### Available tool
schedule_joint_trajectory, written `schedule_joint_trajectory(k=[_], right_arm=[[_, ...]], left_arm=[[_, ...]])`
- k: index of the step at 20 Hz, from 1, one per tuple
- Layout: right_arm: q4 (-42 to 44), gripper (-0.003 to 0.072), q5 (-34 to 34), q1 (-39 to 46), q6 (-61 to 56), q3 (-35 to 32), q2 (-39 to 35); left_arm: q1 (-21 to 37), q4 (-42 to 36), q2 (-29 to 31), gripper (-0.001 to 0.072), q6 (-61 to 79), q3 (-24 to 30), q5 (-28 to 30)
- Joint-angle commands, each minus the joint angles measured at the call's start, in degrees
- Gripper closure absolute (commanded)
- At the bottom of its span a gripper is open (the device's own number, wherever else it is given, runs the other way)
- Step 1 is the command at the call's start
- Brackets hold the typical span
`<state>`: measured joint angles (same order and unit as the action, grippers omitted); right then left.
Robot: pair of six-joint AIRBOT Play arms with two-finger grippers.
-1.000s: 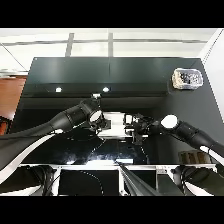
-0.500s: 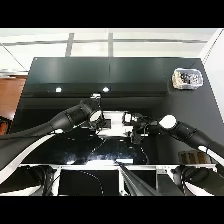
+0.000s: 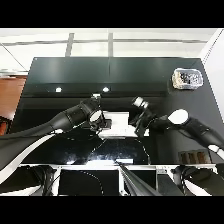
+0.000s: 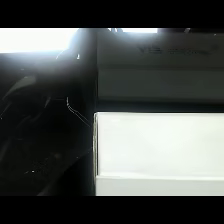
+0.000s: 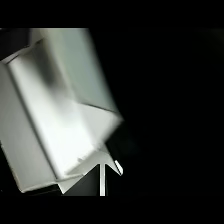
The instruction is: Fold the box and place the chain.
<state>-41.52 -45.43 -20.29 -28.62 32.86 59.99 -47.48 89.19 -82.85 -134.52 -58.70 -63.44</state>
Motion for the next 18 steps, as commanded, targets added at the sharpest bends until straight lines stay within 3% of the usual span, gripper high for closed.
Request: schedule_joint_trajectory(k=[1, 4, 6, 10, 18], right_arm=[[-13.57, 0.0643, -11.5, 13.49, -30.05, 3.43, -3.5], [-16.59, 0.0643, -13.88, 27.47, -46.58, 0.74, -2.71], [-14.6, 0.0643, -15.02, 31.45, -47.89, -1.86, -1.16], [-10.64, 0.0643, -20.72, 27.32, -47.21, -4.5, 5.6], [4.98, 0.0642, -13.25, 14.12, -41.62, -4.48, 10.19]], left_arm=[[0.04, 0.15, -0.02, 0.0676, -0.04, -0.04, 0.02], [0.04, 0.15, -0.02, 0.0676, -0.04, -0.04, 0.2], [0.04, 0.13, -0.02, 0.0676, -0.04, -0.04, 0.17], [0.04, 0.13, -0.02, 0.0676, -0.04, -0.04, 0.2], [0.04, 0.13, -0.02, 0.0676, -0.04, -0.04, 0.15]])
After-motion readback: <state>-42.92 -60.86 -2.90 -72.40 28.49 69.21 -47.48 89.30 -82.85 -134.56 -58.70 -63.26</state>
